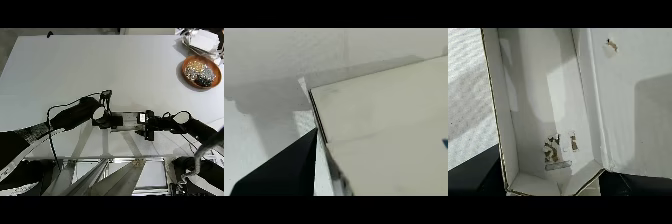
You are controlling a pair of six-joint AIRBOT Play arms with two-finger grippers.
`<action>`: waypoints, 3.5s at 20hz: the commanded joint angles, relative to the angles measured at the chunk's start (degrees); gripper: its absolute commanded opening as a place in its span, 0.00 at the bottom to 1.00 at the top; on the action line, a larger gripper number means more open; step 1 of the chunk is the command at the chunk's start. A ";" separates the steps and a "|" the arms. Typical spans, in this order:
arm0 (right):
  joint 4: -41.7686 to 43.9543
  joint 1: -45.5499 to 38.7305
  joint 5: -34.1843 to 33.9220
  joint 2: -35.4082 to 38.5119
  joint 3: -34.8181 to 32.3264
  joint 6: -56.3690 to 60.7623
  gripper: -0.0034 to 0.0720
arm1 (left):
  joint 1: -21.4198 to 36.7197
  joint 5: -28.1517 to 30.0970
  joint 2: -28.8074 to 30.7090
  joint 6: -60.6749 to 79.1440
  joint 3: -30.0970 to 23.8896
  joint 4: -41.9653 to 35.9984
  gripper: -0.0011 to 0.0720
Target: Fold the box and place the chain.
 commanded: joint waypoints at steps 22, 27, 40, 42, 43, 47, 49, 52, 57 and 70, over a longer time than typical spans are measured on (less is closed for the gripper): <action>0.00 0.00 -0.02 0.04 0.00 0.00 0.59 | -1.18 3.96 -0.13 -0.24 0.33 -0.02 0.64; 0.00 0.00 0.00 0.04 0.00 0.00 0.59 | 3.91 1.18 8.61 9.77 -4.59 -1.99 0.65; 0.00 0.00 0.00 0.04 0.00 0.00 0.59 | 25.42 -1.49 19.58 134.92 -19.12 -33.83 0.96; 0.00 0.00 0.00 0.04 0.00 0.00 0.59 | 24.76 1.07 13.60 140.80 -19.12 -37.94 0.96; 0.00 0.00 0.02 0.07 0.00 0.00 0.59 | 24.11 2.01 11.04 141.59 -19.12 -38.05 0.96; 0.00 0.00 -0.02 0.04 0.00 0.00 0.59 | 20.50 6.23 6.34 142.81 -19.12 -38.16 0.97; 0.00 0.00 0.00 0.04 0.00 0.00 0.59 | 18.88 7.89 6.29 143.38 -19.12 -39.15 0.97; 0.00 0.00 0.00 0.04 0.00 0.00 0.59 | 17.66 9.49 6.29 143.32 -19.12 -41.09 0.97; 0.00 0.00 0.00 0.04 0.00 0.00 0.59 | 15.61 10.86 6.16 142.44 -19.12 -42.82 0.98; 0.00 0.00 0.00 0.04 0.00 0.00 0.59 | 13.11 14.23 2.60 139.71 -19.12 -48.04 0.96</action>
